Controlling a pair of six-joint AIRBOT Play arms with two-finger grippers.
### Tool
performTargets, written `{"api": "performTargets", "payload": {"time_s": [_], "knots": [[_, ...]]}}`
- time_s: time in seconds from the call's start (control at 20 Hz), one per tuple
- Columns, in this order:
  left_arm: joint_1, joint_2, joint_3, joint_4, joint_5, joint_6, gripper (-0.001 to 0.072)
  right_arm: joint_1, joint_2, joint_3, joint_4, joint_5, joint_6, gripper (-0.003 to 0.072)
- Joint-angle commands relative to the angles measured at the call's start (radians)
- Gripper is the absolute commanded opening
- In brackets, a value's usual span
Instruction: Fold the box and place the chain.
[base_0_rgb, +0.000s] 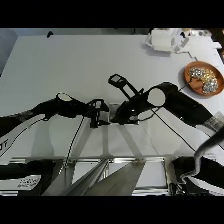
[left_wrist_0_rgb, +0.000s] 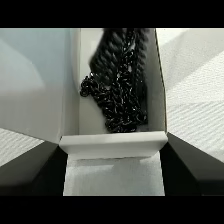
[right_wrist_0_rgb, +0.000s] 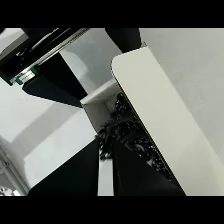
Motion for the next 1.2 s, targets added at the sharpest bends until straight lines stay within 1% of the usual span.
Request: {"api": "performTargets", "payload": {"time_s": [0.0, 0.1, 0.3, 0.45, 0.55, 0.65, 0.75, 0.8, 0.85, 0.9, 1.0, 1.15], "knots": [[0.001, 0.000, 0.000, 0.000, 0.000, 0.000, 0.0018, 0.012, -0.018, 0.000, 0.000, -0.001, 0.004, 0.0124], [0.001, 0.000, 0.000, 0.000, 0.000, 0.000, 0.0018, 0.012, 0.002, 0.000, -0.006, 0.027, 0.003, 0.0124], [0.001, 0.000, 0.000, 0.000, 0.000, 0.000, 0.0018, -0.029, 0.117, 0.002, -0.114, 0.130, 0.003, 0.0124], [0.001, 0.000, 0.000, 0.000, 0.000, 0.000, 0.0018, -0.137, 0.189, 0.002, -0.153, 0.276, 0.004, 0.0124], [0.001, 0.000, 0.000, 0.000, 0.000, 0.000, 0.0018, -0.226, 0.195, 0.000, -0.157, 0.361, 0.031, 0.0124], [0.001, 0.000, 0.000, 0.000, 0.000, 0.000, 0.0018, -0.304, 0.195, -0.015, -0.156, 0.354, 0.048, 0.0124], [0.001, 0.000, 0.000, 0.000, 0.000, 0.000, 0.0018, -0.358, 0.195, -0.047, -0.156, 0.317, 0.054, 0.0131], [0.001, 0.000, 0.000, 0.000, 0.000, 0.000, 0.0018, -0.381, 0.194, -0.072, -0.156, 0.297, 0.057, 0.0214], [0.001, 0.000, 0.000, 0.000, 0.000, 0.000, 0.0018, -0.400, 0.191, -0.100, -0.157, 0.276, 0.061, 0.0343], [0.001, 0.000, 0.000, 0.000, 0.000, 0.000, 0.0018, -0.421, 0.185, -0.134, -0.158, 0.250, 0.089, 0.0405], [0.001, 0.000, 0.000, 0.000, 0.000, 0.000, 0.0018, -0.452, 0.160, -0.196, -0.158, 0.205, 0.115, 0.0404], [0.001, 0.000, 0.000, 0.000, 0.000, 0.000, 0.0018, -0.460, 0.110, -0.260, -0.164, 0.158, 0.137, 0.0402]]}}
